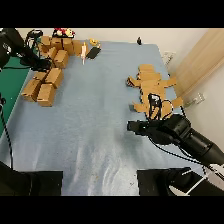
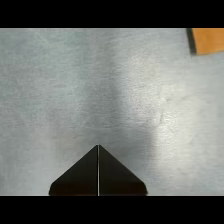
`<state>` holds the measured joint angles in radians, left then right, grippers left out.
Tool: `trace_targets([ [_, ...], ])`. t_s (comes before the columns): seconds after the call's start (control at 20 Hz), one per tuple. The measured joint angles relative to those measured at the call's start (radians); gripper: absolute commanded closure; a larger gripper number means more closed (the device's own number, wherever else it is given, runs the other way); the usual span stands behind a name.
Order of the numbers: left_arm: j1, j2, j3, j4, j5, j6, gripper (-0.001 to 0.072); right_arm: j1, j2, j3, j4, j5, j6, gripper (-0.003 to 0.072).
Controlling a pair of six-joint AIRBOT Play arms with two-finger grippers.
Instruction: Fold the box.
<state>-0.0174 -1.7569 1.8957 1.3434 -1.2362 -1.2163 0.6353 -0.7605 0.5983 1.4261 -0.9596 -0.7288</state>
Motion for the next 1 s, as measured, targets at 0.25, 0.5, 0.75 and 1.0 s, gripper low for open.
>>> trace_targets([
  [0.25,-0.092,0.083,-0.117,-0.047,-0.099,-0.002,0.0699,0.0,-0.012,0.015,0.068,0.004,-0.083,0.0679],
  [0.5,-0.216,0.258,-0.381,-0.091,-0.07,0.009,0.0699,-0.012,-0.13,0.132,0.121,-0.035,-0.22,0.0679],
  [0.75,-0.305,0.46,-0.665,-0.173,-0.009,0.018,0.0699,-0.032,-0.311,0.286,0.191,-0.084,-0.366,0.0679],
  [1.0,-0.336,0.578,-0.83,-0.224,0.014,0.022,0.0697,-0.036,-0.392,0.353,0.23,-0.097,-0.418,0.0679],
])
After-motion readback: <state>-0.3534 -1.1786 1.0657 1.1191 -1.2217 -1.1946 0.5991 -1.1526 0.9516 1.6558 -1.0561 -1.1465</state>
